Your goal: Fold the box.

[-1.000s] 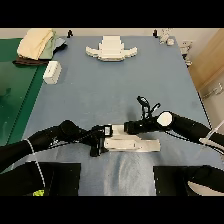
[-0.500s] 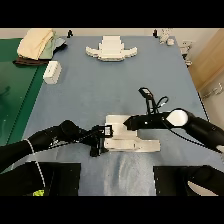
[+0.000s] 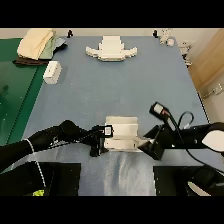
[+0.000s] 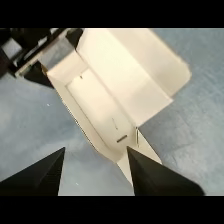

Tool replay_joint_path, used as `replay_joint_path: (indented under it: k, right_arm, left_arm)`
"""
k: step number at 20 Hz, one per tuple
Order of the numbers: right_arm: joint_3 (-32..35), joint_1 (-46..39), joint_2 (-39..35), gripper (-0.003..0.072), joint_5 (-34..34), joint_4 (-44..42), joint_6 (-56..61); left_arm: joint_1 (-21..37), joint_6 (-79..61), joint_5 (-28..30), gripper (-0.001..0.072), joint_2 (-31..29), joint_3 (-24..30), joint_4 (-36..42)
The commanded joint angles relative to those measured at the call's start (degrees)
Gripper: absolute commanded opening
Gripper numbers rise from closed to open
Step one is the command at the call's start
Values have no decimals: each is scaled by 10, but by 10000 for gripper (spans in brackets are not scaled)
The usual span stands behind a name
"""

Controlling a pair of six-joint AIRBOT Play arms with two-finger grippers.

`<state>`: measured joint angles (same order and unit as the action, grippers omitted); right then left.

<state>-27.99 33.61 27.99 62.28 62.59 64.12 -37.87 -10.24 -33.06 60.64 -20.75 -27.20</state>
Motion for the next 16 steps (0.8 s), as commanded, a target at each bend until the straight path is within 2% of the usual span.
replay_joint_path:
  k: [1,2,5,10,14,15,16]
  right_arm:
    - [57,0,-30,608,2,74,-156]
    - [78,0,-27,701,-42,77,-201]
    - [125,1,-2,710,-152,54,-322]
    - [131,1,71,710,-193,3,-386]
    - [131,1,118,709,-233,-77,-466]
    - [131,1,120,697,-235,-85,-470]
    - [131,1,119,622,-236,-87,-472]
  left_arm:
    - [0,0,0,410,0,0,0]
    - [0,0,0,411,0,0,0]
    - [0,0,0,411,0,0,0]
    - [0,0,0,411,0,0,1]
    - [0,0,0,411,0,0,1]
    - [0,0,0,411,0,0,1]
    - [0,0,0,411,0,0,1]
